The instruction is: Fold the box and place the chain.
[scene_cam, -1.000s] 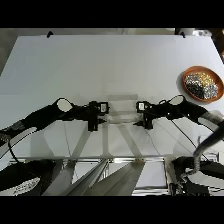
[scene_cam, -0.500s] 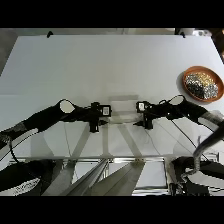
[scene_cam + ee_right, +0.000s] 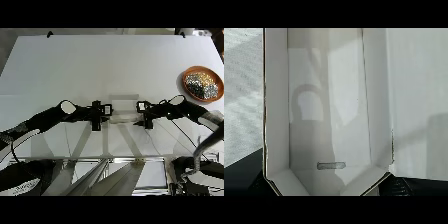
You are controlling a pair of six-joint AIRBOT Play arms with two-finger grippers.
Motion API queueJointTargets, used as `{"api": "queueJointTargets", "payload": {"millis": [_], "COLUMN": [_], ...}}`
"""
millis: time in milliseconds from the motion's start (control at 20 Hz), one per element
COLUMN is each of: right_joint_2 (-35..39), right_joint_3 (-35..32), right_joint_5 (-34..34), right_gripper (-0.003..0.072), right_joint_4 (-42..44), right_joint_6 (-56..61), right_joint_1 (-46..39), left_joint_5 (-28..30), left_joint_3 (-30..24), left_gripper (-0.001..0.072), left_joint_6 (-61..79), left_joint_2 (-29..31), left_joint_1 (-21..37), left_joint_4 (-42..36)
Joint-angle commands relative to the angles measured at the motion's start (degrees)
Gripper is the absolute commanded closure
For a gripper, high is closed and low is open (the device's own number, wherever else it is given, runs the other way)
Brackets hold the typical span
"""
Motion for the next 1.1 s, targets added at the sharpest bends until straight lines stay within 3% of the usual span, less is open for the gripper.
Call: {"api": "queueJointTargets", "payload": {"millis": [0,350,500,700,1000,1050], "right_joint_2": [0.0,0.0,0.0,0.0,0.0,0.0], "right_joint_3": [0.0,0.0,0.0,0.0,0.0,0.0], "right_joint_5": [0.1,0.1,0.1,0.1,0.1,0.1], "right_gripper": [0.0363,0.0363,0.0363,0.0363,0.0363,0.0363], "right_joint_4": [0.0,0.0,0.0,0.0,0.0,0.0], "right_joint_6": [0.0,0.0,0.0,0.0,0.0,0.0], "right_joint_1": [0.0,0.0,0.0,0.0,0.0,0.0], "left_joint_5": [-0.8,-2.9,-1.3,-1.0,-1.0,-0.9], "left_joint_3": [0.1,0.1,0.1,0.1,0.1,0.1], "left_gripper": [0.0604,0.0608,0.0701,0.0691,0.0590,0.0476], "left_joint_6": [0.3,5.0,6.2,6.1,6.4,7.0], "left_joint_2": [0.0,0.0,0.0,-0.2,-1.5,-1.6], "left_joint_1": [-0.4,-0.4,-0.8,-0.8,-1.9,-2.2], "left_joint_4": [-1.1,-5.6,-6.8,-6.9,-7.4,-8.0]}}
